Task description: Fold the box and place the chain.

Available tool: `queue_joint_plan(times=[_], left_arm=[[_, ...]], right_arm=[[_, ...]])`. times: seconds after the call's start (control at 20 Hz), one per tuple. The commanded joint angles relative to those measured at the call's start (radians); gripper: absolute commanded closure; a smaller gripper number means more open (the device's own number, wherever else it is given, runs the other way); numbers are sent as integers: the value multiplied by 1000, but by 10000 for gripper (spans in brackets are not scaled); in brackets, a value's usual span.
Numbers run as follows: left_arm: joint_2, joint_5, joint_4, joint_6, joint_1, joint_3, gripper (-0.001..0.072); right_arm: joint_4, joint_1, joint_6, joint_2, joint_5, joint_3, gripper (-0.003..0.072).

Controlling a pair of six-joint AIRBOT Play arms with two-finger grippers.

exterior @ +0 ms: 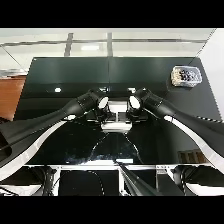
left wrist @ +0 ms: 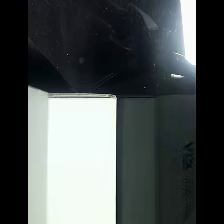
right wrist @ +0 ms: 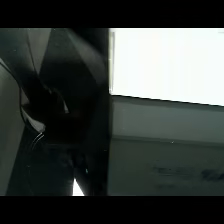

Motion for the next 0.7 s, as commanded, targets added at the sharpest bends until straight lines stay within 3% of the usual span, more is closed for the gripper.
queue_joint_plan(times=[0.0, 0.25, 0.35, 0.55, 0.65], left_arm=[[0, 2, -11, -1, 0, 0, 680], [0, 0, -12, -1, 0, 0, 680], [0, -1, -15, -1, 0, 0, 680], [0, -2, -42, -1, 0, 0, 680], [0, -3, -40, -1, 0, 0, 680]], right_arm=[[-2, -25, -37, 21, 25, 8, 276], [8, -109, -262, 190, 196, 57, 277], [-37, -153, -316, 300, 212, 57, 276], [-438, -330, -201, 433, 175, 57, 276], [-438, -486, -206, 427, 93, 45, 276]])
